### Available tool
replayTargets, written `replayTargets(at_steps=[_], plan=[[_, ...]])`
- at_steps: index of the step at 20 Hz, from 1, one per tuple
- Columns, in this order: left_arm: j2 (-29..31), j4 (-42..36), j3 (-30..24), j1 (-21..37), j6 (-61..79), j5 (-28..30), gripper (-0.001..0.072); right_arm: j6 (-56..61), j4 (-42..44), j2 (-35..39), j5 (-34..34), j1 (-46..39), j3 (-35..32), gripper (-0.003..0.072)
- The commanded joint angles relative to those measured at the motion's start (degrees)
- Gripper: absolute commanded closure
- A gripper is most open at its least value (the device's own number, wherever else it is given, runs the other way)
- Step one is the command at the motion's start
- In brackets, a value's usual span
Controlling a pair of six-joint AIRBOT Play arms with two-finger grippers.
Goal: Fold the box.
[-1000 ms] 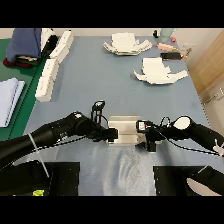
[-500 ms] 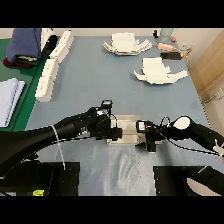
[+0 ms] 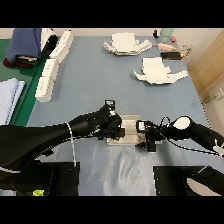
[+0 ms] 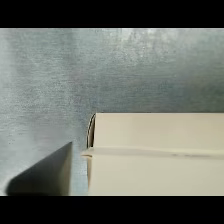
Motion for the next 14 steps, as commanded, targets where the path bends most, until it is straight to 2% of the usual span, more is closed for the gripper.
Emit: replayTargets(at_steps=[1,4,9,10,12,13,14], plan=[[-0.5,1.3,0.5,-0.6,-4.3,-0.8,0.0576,0.0,0.0,0.0,0.0,0.0,0.0,0.0104],[-0.5,1.2,0.5,-1.3,-4.3,0.4,0.0695,0.0,0.0,0.0,0.0,0.0,0.0,0.0104],[-0.4,1.1,0.5,-1.8,-4.2,0.4,0.0692,0.0,0.0,0.0,0.0,0.0,0.0,0.0104],[-0.4,1.0,0.5,-1.8,-4.0,0.4,0.0668,0.0,0.0,0.0,0.0,0.0,0.0,0.0104],[-0.4,0.7,0.5,-1.8,-4.0,0.3,0.0079,0.0,0.0,0.0,0.0,0.0,0.0,0.0104],[-0.3,0.6,0.7,-1.7,-4.1,0.2,0.0041,0.0,0.0,0.0,0.0,0.0,0.0,0.0103],[-0.3,0.5,1.4,-1.7,-4.0,-0.7,0.0041,0.0,0.0,0.0,0.0,0.0,0.0,0.0104]])
